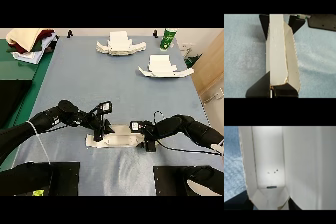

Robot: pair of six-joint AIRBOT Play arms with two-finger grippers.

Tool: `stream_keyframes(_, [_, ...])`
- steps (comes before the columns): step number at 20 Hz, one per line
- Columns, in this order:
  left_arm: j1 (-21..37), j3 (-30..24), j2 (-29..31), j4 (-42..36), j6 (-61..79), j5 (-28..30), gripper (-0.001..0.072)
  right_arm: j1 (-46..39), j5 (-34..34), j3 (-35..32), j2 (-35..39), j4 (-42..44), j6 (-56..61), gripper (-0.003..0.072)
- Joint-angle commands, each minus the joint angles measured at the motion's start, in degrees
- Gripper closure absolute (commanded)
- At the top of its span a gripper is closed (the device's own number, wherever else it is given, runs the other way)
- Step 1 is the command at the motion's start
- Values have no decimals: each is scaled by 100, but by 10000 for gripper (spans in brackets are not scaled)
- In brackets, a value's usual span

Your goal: Fold the box.

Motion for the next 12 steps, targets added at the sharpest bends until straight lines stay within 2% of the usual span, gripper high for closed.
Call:
stream_keyframes(1, [13, 2, 4, -13, -15, 7, 693, -2, 2, -2, 2, 4, 2, 176])
stream_keyframes(2, [13, 2, 4, -11, -22, 2, 684, -2, 2, -2, 2, 4, 2, 176])
stream_keyframes(3, [13, 2, 4, -13, -22, 9, 486, -2, 0, -2, 2, 4, 2, 176])
stream_keyframes(4, [24, 2, 4, -13, -68, 4, 331, -2, 2, -2, 2, 4, 2, 177])
stream_keyframes(7, [118, 2, 22, 140, -415, -2, 334, -2, 0, -2, 2, 4, 2, 176])
stream_keyframes(9, [313, 2, 190, 769, -1145, -11, 331, -2, 2, -2, 2, 4, 2, 176])
stream_keyframes(11, [614, 2, 509, 1615, -2435, -74, 7, -2, 2, -2, 2, 4, 2, 176])
stream_keyframes(12, [778, 2, 693, 1963, -3095, -258, 7, -2, 0, -2, 2, 4, 2, 176])
